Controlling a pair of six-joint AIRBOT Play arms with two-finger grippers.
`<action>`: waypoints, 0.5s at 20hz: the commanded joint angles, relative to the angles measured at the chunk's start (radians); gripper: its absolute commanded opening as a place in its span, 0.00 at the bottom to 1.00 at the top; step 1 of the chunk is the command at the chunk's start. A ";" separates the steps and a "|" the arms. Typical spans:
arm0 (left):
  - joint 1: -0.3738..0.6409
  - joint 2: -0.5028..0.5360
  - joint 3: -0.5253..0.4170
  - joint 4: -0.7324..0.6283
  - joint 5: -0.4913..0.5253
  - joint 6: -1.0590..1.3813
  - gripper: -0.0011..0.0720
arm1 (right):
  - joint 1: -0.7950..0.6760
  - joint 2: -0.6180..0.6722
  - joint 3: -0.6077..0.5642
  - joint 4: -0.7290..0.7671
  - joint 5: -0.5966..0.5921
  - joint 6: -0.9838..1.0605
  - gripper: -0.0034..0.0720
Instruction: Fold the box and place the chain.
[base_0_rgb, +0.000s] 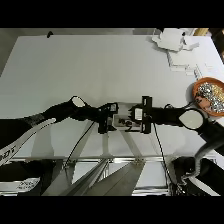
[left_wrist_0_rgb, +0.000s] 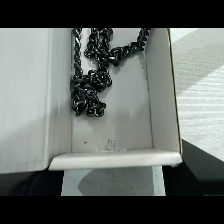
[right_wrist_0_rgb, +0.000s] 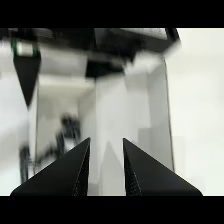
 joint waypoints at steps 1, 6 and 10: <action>0.000 0.001 0.000 0.000 0.000 0.000 0.52 | -0.165 0.060 0.000 -0.137 0.218 0.000 0.35; 0.000 0.000 0.000 0.000 0.000 0.000 0.52 | -0.339 -0.066 0.000 -0.201 0.237 -0.121 0.35; 0.000 0.001 0.000 0.000 0.000 0.000 0.52 | -0.339 -0.236 0.000 -0.169 0.206 -0.222 0.35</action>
